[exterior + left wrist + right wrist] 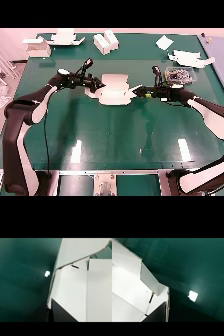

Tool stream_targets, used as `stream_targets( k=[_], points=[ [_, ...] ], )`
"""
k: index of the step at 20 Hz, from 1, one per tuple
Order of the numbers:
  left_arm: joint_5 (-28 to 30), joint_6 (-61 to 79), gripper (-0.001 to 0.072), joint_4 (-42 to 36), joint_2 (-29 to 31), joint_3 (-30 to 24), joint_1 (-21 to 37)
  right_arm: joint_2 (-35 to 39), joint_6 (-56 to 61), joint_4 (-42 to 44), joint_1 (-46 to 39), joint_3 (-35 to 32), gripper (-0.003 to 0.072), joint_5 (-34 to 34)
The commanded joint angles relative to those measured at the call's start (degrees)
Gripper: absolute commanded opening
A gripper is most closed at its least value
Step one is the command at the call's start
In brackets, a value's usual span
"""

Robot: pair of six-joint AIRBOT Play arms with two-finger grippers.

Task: Fold the box and place the chain.

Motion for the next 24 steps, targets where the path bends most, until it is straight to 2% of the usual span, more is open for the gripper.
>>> stream_targets(
  k=[1, 2, 4, 6, 9, 17, 24],
  points=[
    [-3.1, 7.2, 0.0020, -0.4, -0.2, 0.0, 1.0, 0.0, -1.0, 0.1, -0.1, 0.1, 0.0008, 0.4],
    [-4.5, 8.7, 0.0020, -0.3, -0.2, 0.0, 1.5, 0.0, -2.2, 0.1, -0.1, 0.1, 0.0039, 0.4],
    [-5.5, 10.6, 0.0019, -0.4, -0.4, -0.1, 2.1, 0.0, -2.2, 0.3, -0.1, 0.1, 0.0169, 0.4],
    [-5.9, 12.3, 0.0019, -0.3, -0.7, -0.1, 2.1, 0.0, -2.2, 0.3, -0.1, 0.1, 0.0193, 0.4],
    [-5.8, 14.2, 0.0019, -0.3, -0.8, -0.1, 2.1, 0.0, -2.1, 0.3, -2.1, 0.6, 0.0399, 0.5],
    [-5.2, 16.6, 0.0019, -0.6, -1.4, -0.1, 1.9, 0.0, -2.0, 3.6, -11.1, 0.9, 0.0401, 4.5],
    [-5.0, 18.0, 0.0018, -0.5, -1.4, -0.1, 1.7, 0.0, -2.2, 3.8, -11.9, 1.6, 0.0402, 5.4]
  ],
)
